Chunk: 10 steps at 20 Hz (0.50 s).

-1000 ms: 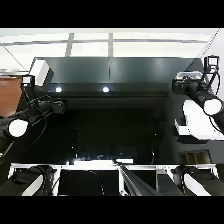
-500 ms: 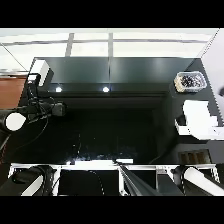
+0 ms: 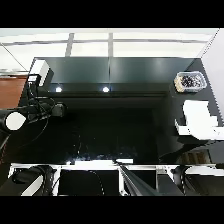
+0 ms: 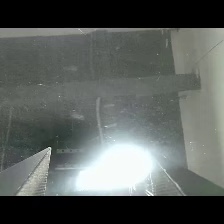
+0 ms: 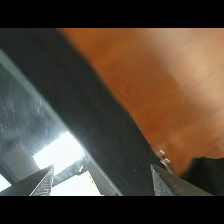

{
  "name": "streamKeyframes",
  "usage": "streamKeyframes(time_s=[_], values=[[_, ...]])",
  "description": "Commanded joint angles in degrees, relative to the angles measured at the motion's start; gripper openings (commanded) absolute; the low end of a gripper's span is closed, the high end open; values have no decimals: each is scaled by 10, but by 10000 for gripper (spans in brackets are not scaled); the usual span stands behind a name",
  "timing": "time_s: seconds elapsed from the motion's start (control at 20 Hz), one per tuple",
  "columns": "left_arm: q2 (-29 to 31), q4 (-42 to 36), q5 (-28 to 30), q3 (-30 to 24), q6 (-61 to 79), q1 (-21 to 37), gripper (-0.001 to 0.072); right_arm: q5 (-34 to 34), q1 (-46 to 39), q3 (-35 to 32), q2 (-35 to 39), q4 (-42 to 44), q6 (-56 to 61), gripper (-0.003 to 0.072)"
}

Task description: Fold the box and place the chain.

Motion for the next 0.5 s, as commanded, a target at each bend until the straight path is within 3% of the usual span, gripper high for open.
streamKeyframes(time_s=[0.0,0.2,0.3,0.35,0.4,0.45], values=[[0,0,-1,1,0,0,718,60,16,15,-28,-39,-128,720],[0,0,-1,1,0,0,718,92,18,15,-29,-38,-162,720],[0,0,-2,1,0,0,718,114,18,15,-28,-21,-169,413],[0,-3,-4,1,0,0,718,125,18,15,-28,-10,-173,299],[0,-9,-7,1,0,0,718,139,18,15,-28,2,-176,44],[0,-13,-8,1,0,0,718,156,18,15,-28,11,-179,12]])
